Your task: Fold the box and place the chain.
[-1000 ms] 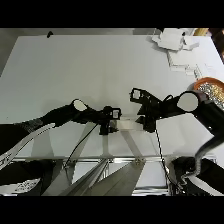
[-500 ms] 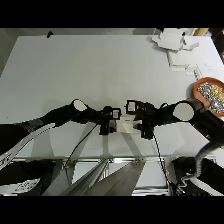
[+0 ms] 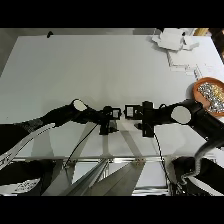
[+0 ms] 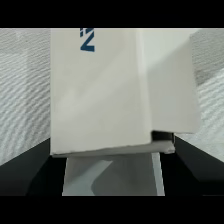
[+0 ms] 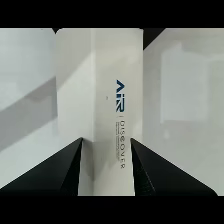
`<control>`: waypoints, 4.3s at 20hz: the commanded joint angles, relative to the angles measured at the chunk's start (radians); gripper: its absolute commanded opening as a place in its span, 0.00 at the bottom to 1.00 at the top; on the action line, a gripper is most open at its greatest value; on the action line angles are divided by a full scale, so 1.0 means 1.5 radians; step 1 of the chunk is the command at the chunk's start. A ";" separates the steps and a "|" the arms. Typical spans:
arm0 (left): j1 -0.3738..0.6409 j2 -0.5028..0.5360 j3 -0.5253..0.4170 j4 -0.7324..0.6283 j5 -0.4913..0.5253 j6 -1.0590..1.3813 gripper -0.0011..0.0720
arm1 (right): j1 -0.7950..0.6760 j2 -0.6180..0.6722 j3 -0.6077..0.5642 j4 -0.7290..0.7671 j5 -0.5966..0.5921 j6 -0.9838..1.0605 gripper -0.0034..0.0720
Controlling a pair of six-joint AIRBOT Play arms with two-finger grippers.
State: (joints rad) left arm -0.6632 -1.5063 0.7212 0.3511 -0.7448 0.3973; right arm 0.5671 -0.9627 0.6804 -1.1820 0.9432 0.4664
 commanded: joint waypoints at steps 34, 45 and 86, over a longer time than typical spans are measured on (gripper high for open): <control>0.001 0.000 0.000 0.001 0.000 0.002 0.36 | 0.001 -0.028 -0.039 0.044 -0.043 -0.003 0.36; 0.001 0.000 0.000 0.001 0.000 0.002 0.36 | 0.001 0.007 -0.039 0.117 -0.008 -0.003 0.36; 0.001 0.000 0.000 0.001 0.000 0.002 0.36 | 0.000 -0.047 -0.027 0.142 -0.019 0.050 0.07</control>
State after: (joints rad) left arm -0.6628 -1.5063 0.7212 0.3519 -0.7452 0.3996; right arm 0.5678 -1.0752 0.6250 -0.9588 0.9031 0.4973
